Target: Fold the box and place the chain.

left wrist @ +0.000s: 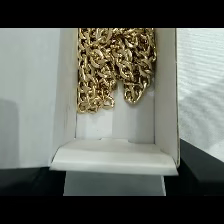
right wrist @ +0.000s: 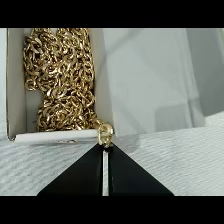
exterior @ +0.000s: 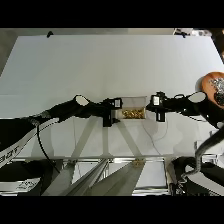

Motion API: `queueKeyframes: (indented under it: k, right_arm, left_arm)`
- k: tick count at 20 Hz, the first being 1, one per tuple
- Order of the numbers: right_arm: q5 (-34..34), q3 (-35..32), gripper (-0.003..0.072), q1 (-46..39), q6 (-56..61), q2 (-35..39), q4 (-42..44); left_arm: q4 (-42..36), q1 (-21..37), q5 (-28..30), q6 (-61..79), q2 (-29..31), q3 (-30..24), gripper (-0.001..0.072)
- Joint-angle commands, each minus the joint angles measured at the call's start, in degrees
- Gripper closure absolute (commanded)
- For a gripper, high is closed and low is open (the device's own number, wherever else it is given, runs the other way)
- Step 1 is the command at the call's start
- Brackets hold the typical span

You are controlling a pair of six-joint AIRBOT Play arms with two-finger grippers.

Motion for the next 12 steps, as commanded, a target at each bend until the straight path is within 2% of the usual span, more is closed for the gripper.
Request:
queueKeyframes:
  k: [1,7,12]
  right_arm:
    - [0.0,0.0,0.0675,0.0,0.5,0.9,-4.0]
    - [-0.3,0.0,0.0676,-3.9,6.7,8.9,-9.0]
    - [1.5,0.0,0.0677,-0.6,10.8,15.1,-2.0]
  left_arm:
    - [0.0,0.0,0.0,0.0,0.0,0.0,0.0212]
    - [0.0,0.0,0.0,0.0,0.0,0.0,0.0212]
    - [0.0,0.0,0.0,0.0,0.0,0.0,0.0212]
